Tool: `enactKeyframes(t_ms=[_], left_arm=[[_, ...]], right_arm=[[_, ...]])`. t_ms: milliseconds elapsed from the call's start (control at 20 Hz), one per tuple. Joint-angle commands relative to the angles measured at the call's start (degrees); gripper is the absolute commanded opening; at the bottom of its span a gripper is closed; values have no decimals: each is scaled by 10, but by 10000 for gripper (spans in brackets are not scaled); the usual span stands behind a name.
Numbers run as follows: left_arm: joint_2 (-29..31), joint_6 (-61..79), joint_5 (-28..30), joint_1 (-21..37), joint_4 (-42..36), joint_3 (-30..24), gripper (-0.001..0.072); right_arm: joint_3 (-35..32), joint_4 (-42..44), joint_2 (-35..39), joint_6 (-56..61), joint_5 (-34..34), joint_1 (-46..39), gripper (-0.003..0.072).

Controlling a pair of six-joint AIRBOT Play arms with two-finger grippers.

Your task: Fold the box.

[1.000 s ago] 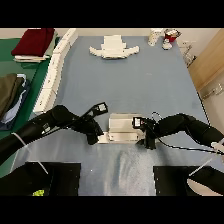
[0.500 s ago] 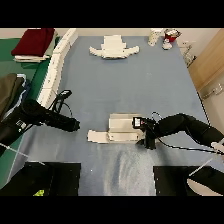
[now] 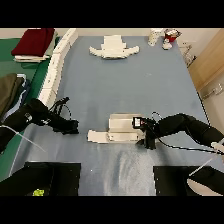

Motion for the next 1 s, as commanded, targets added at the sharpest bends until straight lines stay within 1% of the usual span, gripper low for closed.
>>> enactKeyframes(t_ms=[0, 200, 350, 450, 600, 750, 900, 950], left_arm=[[-40, 21, 11, -37, -62, 0, 12], [-44, 22, 50, -144, -120, 2, 12], [-43, 35, 47, -185, -166, 7, 12], [-43, 35, 43, -193, -169, 11, 12], [-43, 35, 15, -188, -169, 29, 12], [-43, 45, 8, -188, -166, 53, 13], [-43, 45, 4, -188, -167, 56, 15], [-43, 45, 1, -188, -167, 56, 49]], right_arm=[[0, 0, 0, 0, 0, 1, 509], [0, 0, 0, 0, 0, 1, 509], [0, 0, 0, 0, 0, 1, 509], [0, 0, 0, 0, 0, 1, 509], [0, 0, 0, 0, 0, 1, 509], [0, 0, 0, 0, 0, 1, 509], [0, 0, 0, 0, 0, 1, 509], [0, 0, 0, 0, 0, 1, 509]])
